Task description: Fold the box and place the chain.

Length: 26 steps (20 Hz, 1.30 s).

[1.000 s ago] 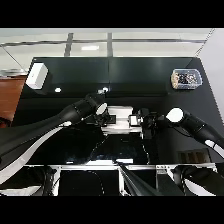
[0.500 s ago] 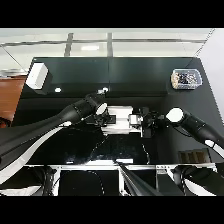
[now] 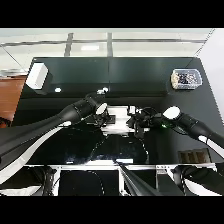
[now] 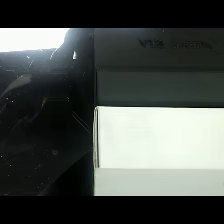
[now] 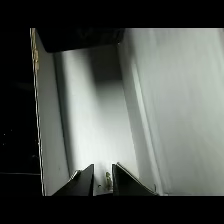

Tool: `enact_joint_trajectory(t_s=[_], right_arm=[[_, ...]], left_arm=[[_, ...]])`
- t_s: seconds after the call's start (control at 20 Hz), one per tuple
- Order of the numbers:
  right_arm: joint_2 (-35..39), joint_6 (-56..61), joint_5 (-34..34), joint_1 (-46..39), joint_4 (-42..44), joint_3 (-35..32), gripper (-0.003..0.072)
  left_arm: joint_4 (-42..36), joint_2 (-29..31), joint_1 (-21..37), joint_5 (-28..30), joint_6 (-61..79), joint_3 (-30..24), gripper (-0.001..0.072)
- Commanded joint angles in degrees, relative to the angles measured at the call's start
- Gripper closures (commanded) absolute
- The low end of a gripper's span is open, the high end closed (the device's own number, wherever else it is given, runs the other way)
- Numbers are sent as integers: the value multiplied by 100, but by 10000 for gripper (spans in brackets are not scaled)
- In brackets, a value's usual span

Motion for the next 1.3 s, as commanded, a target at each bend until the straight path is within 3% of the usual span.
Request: enact_joint_trajectory(t_s=[0.0,0.1,0.15,0.2,0.25,0.3,0.35,0.45,0.5,0.55,0.7,0.85,1.1,1.25], right_arm=[[-111,15,11,4,278,0,559],[-111,20,7,4,273,0,554],[-111,105,-42,4,278,0,364],[-111,122,-26,4,271,0,274],[-111,177,-22,4,254,0,282],[-111,205,4,4,258,0,516],[-111,205,17,4,258,0,536],[-111,249,20,4,258,0,427],[-111,267,37,4,258,0,446],[-109,275,101,4,254,0,688],[-26,1080,125,-37,256,2,672],[481,3132,201,-487,120,63,673],[1836,5556,304,-2225,-1279,103,672],[1873,7298,138,-3488,-2144,-50,672]], left_arm=[[-4,-2,4,17,-4,4,682],[-4,-2,4,15,-4,4,682],[-4,-2,4,15,-4,4,681],[-4,-2,4,15,-4,4,681],[-4,-2,4,17,-4,4,682],[-4,-2,4,15,-4,4,682],[-4,-2,4,13,-4,4,682],[-7,-2,4,13,-2,4,682],[-4,-2,4,13,-4,4,682],[-4,-2,4,13,-4,4,682],[-7,-2,4,13,-2,4,682],[-4,-2,4,-17,-2,4,681],[-4,-2,4,-24,-4,4,682],[-7,-2,4,-26,-2,4,681]])
